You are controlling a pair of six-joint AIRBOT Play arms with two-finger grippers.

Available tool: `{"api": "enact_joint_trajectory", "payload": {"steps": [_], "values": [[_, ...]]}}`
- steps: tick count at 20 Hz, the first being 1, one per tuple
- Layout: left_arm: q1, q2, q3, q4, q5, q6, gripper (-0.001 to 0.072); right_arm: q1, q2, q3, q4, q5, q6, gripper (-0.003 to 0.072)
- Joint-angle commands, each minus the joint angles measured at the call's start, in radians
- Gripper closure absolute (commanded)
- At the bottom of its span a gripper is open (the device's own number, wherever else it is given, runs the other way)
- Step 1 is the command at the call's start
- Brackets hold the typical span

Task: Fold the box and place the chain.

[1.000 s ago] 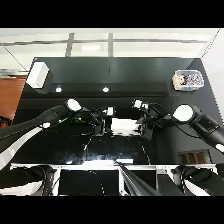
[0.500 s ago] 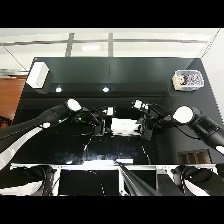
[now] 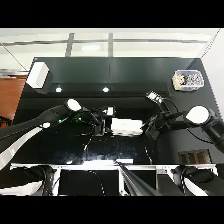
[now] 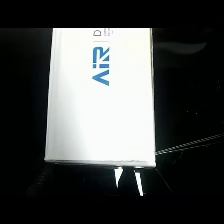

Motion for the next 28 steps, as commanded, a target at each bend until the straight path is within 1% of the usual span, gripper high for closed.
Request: {"api": "enact_joint_trajectory", "payload": {"steps": [1, 3, 4, 6, 8, 10, 12, 17, 21, 24, 25, 28], "values": [[0.000, -0.001, 0.000, 0.000, 0.000, 0.000, 0.0243, -0.074, 0.004, -0.071, 0.192, 0.023, 0.052, 0.0684], [0.000, -0.001, 0.000, 0.000, 0.000, 0.000, 0.0243, -0.114, -0.022, -0.120, 0.475, 0.004, -0.023, 0.0685], [0.000, -0.001, 0.000, 0.000, 0.000, 0.000, 0.0243, -0.116, -0.050, -0.129, 0.570, 0.003, -0.029, 0.0684], [0.000, -0.001, 0.000, 0.000, 0.000, 0.000, 0.0243, -0.111, -0.123, -0.129, 0.625, -0.005, -0.013, 0.0682], [0.000, -0.001, 0.000, 0.000, 0.000, 0.000, 0.0243, -0.102, -0.192, -0.129, 0.594, -0.034, 0.020, 0.0682], [0.000, -0.001, 0.000, 0.000, 0.000, 0.000, 0.0243, -0.101, -0.229, -0.129, 0.566, -0.049, 0.020, 0.0682], [0.000, -0.001, 0.000, 0.000, 0.000, 0.000, 0.0242, -0.101, -0.237, -0.129, 0.551, -0.068, 0.022, 0.0681], [0.000, -0.001, 0.000, 0.000, 0.001, 0.000, 0.0243, -0.101, -0.237, -0.130, 0.416, -0.099, 0.106, 0.0681], [0.000, -0.001, 0.000, 0.000, 0.000, 0.000, 0.0242, -0.101, -0.237, -0.130, 0.418, -0.137, 0.101, 0.0681], [0.001, -0.001, 0.000, 0.000, 0.000, 0.000, 0.0242, -0.104, -0.232, -0.122, 0.416, -0.107, 0.084, 0.0676], [0.001, -0.001, 0.000, 0.000, 0.000, 0.000, 0.0243, -0.113, -0.221, -0.106, 0.416, -0.076, 0.084, 0.0676], [0.001, 0.000, 0.000, -0.002, 0.000, 0.000, 0.0242, -0.198, -0.125, -0.014, 0.408, 0.096, 0.084, 0.0676]]}}
